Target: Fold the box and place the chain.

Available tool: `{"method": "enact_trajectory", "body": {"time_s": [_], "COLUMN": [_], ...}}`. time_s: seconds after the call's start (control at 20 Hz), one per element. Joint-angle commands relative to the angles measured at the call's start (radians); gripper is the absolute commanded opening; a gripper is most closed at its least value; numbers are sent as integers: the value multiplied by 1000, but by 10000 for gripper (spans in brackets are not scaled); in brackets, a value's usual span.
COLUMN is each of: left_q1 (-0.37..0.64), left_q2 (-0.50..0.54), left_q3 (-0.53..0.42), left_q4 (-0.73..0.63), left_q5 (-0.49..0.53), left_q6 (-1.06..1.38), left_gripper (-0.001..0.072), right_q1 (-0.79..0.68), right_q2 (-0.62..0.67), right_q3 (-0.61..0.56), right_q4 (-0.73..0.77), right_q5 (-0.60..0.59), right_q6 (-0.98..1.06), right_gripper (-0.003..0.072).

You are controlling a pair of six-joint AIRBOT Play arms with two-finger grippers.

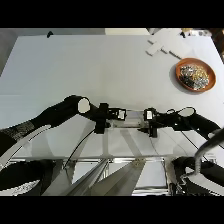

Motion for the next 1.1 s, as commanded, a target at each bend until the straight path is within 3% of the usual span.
{"method": "enact_trajectory", "body": {"time_s": [0.0, 0.15, 0.6, 0.7, 0.8, 0.85, 1.0, 1.05], "left_q1": [-22, -22, -57, -59, -59, -59, -59, -59], "left_q2": [-17, -17, -21, -21, -21, -21, -21, -20], "left_q3": [0, 0, 0, 0, 0, 0, 0, 0], "left_q4": [-37, -38, -122, -122, -122, -122, -122, -122], "left_q5": [18, 56, 115, 110, 111, 111, 108, 103], "left_q6": [3, 1, 0, -1, -4, -10, -51, -53], "left_gripper": [121, 49, 56, 150, 361, 424, 532, 532], "right_q1": [0, 0, 0, 0, 0, 0, 0, 0], "right_q2": [0, 0, 0, 0, 0, 0, 0, 0], "right_q3": [0, 0, 0, 0, 0, 0, 0, 0], "right_q4": [0, 0, 0, 0, 0, 0, 0, 0], "right_q5": [0, 0, 0, 0, 0, 0, 0, 0], "right_q6": [0, 0, 0, 0, 0, 0, 0, 0], "right_gripper": [395, 395, 395, 395, 395, 395, 395, 395]}}
